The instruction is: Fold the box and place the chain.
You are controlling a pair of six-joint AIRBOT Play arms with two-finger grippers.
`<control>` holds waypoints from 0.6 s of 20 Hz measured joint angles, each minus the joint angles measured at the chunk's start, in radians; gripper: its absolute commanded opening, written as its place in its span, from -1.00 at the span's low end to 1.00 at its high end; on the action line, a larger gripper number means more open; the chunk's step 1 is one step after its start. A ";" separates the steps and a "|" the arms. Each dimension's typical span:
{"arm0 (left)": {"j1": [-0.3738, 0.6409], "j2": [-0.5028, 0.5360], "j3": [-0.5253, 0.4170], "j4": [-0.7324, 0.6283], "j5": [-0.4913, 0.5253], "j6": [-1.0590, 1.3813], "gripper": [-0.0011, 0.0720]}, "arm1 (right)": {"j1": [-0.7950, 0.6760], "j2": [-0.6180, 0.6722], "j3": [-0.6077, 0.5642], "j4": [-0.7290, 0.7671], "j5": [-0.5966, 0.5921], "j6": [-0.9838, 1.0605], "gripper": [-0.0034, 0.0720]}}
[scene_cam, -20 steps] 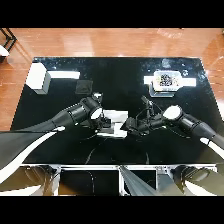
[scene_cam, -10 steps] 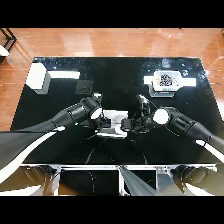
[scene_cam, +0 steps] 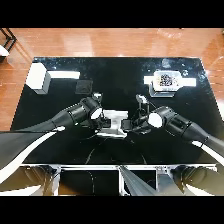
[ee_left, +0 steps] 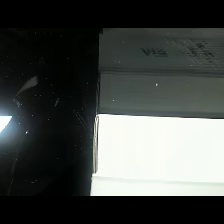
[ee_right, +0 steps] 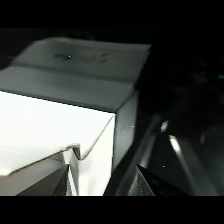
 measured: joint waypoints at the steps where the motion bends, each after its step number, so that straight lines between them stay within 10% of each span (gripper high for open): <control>1: 0.000 0.000 0.000 0.000 0.001 0.000 -0.91 | 0.011 -0.011 0.017 -0.023 0.018 0.017 0.02; 12: 0.000 0.000 0.000 0.000 0.013 0.000 -0.91 | 0.066 -0.125 0.142 -0.100 0.133 0.101 -0.33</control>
